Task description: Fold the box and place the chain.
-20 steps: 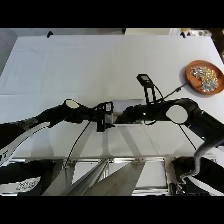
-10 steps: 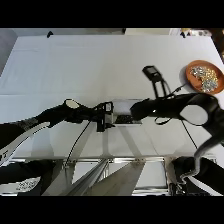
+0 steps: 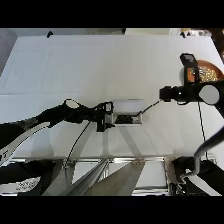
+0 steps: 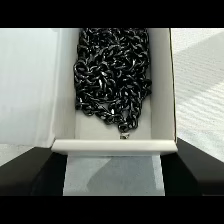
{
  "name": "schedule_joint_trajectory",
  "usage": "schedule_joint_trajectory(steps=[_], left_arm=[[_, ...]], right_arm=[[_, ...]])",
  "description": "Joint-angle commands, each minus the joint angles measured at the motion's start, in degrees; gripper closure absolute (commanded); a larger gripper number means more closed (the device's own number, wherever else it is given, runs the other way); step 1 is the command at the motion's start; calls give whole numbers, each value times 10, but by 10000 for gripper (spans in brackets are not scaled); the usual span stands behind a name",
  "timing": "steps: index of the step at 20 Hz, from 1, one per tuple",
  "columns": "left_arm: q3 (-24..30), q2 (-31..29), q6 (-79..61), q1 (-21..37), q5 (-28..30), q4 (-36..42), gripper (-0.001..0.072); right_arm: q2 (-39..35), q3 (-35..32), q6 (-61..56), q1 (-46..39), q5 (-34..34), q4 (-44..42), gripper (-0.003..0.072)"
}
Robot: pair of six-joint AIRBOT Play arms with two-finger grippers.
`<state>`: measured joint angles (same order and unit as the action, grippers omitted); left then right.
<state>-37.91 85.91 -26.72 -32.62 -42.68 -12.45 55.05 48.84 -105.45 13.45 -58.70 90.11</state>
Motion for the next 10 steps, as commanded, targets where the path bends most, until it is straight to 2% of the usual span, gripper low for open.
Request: schedule_joint_trajectory(steps=[1,5,10], left_arm=[[0,0,0,0,0,0,500],[0,0,0,0,0,0,500],[0,0,0,0,0,0,500]], right_arm=[[63,1,-6,-45,13,18,388],[125,1,-6,-49,73,17,388],[181,1,-28,-49,90,17,391]])
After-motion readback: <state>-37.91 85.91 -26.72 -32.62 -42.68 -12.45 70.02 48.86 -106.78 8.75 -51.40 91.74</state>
